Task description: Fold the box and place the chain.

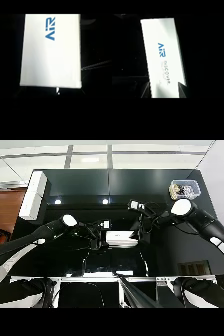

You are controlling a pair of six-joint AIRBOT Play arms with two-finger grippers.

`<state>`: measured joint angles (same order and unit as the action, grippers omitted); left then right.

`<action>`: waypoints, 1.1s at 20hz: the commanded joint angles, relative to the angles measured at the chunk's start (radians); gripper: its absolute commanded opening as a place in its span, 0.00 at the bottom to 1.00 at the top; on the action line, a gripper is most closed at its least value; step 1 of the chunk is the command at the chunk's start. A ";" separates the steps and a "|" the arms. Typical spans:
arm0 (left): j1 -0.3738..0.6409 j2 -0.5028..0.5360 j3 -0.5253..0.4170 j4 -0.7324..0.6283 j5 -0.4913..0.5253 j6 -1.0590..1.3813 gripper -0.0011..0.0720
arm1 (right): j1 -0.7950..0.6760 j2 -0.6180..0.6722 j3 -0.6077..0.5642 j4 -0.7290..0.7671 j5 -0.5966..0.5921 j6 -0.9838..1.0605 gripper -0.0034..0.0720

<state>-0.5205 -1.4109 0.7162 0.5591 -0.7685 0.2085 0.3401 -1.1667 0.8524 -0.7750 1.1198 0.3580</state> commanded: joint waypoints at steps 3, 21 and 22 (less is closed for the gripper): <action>-0.001 0.000 0.001 0.000 0.000 0.001 0.56 | -0.076 0.033 -0.015 -0.013 0.106 0.410 0.10; 0.000 0.000 0.001 0.000 0.001 -0.007 0.56 | -0.093 -0.081 -0.247 0.327 -0.112 0.612 0.07; 0.000 0.000 0.001 0.000 0.002 -0.007 0.56 | -0.093 -0.085 -0.247 0.320 -0.114 0.612 0.07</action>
